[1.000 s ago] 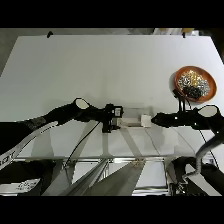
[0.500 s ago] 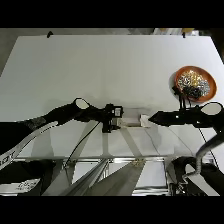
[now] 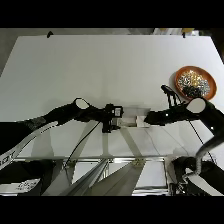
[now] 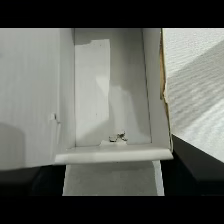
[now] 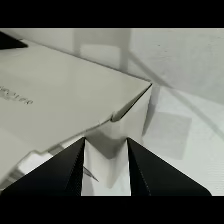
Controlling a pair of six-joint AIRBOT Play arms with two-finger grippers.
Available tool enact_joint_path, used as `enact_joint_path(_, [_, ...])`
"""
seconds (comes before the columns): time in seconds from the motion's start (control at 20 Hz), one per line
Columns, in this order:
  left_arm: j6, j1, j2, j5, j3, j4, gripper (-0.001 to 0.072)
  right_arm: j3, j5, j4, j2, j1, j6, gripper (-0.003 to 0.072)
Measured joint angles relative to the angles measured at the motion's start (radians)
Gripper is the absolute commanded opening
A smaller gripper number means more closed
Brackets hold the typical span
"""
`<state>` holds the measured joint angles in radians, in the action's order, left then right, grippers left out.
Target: Fold the box and place the chain.
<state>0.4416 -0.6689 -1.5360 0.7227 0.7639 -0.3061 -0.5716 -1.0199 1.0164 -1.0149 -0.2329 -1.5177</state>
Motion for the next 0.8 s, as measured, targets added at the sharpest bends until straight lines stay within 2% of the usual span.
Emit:
enact_joint_path(0.25, [-0.002,0.0,0.0,0.0,0.0,0.0,0.015,-0.096,0.008,0.21,-0.094,-0.166,-0.299,0.03])
enact_joint_path(0.45, [0.0,0.0,0.0,0.0,0.0,0.0,0.015,-0.119,0.016,0.355,-0.15,-0.266,-0.528,0.03])
enact_joint_path(0.65, [0.0,0.0,0.0,0.0,0.0,0.0,0.015,-0.126,0.024,0.451,-0.198,-0.329,-0.676,0.0295])
enact_joint_path(0.7, [0.0,0.0,0.0,0.0,0.0,0.0,0.015,-0.126,0.027,0.463,-0.204,-0.337,-0.695,0.0284])
enact_joint_path(0.8, [0.0,0.0,0.0,0.0,0.0,0.0,0.015,-0.127,0.034,0.483,-0.213,-0.348,-0.724,0.0159])
